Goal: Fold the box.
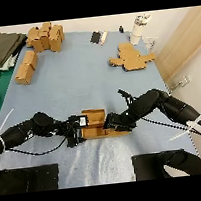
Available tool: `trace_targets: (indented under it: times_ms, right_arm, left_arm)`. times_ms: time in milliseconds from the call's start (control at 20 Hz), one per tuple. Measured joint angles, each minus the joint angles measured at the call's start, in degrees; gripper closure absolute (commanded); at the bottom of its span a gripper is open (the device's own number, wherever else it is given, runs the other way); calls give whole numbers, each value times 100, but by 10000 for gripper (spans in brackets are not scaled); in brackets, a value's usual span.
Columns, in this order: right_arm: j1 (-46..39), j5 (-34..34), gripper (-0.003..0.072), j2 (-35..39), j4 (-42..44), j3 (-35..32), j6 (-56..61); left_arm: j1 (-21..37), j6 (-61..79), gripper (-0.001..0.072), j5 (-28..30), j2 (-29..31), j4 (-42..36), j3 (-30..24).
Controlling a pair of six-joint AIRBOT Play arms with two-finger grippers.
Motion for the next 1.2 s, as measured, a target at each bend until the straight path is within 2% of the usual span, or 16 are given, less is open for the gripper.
trace_targets:
  times_ms: [250,300,400,450,500,650,850,1000,1200]
  right_arm:
    - [0,61,-15,0,15,0,0]
    - [0,74,19,0,22,0,2]
    - [0,96,335,0,37,0,2]
    - [0,118,608,0,59,0,2]
    - [0,129,680,0,66,0,2]
    - [0,302,680,0,286,17,-107]
    - [61,879,680,-83,1078,173,-973]
    - [179,1300,681,-485,1331,452,-1467]
    - [256,1543,681,-1294,1408,796,-2063]
  left_arm:
    - [0,-4,162,-24,0,-42,-42]
    - [0,-11,162,-24,0,-42,-42]
    - [0,-24,162,-26,0,-44,-46]
    - [0,-26,162,-26,0,-42,-46]
    - [0,-31,162,-26,0,-42,-46]
    - [0,-42,162,-28,0,-37,-46]
    - [2,-42,162,-31,0,-20,-46]
    - [0,-44,162,-33,0,-15,-46]
    - [0,-44,162,-33,0,-11,-46]
